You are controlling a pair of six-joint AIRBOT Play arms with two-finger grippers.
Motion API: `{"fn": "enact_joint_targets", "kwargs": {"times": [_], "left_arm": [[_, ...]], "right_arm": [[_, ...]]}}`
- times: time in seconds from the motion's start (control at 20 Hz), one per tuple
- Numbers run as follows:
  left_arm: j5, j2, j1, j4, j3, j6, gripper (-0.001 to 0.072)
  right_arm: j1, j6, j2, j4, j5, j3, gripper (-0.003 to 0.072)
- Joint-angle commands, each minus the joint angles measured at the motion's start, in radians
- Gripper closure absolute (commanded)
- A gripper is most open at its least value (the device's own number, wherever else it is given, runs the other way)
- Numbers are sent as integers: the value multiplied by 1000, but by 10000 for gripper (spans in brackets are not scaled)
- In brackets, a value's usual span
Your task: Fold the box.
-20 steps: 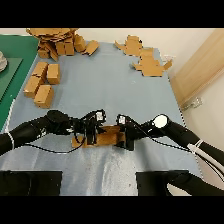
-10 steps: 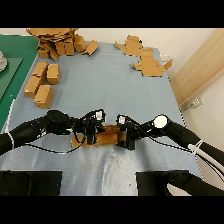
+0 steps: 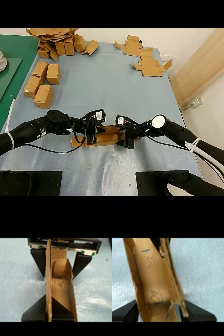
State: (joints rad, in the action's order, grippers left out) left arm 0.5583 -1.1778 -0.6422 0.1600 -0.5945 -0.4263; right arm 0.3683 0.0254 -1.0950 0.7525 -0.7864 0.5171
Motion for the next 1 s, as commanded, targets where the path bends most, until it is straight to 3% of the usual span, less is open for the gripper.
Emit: {"fn": "enact_joint_targets", "kwargs": {"times": [0.0,0.35,0.95], "left_arm": [[0,0,0,0,-1,0,698],[-1,0,0,0,-1,0,698],[0,0,0,0,-1,0,698]], "right_arm": [[1,13,-13,-47,11,1,-26],[1,47,-13,34,-29,1,-26],[1,167,-15,-13,-14,1,-26]]}}
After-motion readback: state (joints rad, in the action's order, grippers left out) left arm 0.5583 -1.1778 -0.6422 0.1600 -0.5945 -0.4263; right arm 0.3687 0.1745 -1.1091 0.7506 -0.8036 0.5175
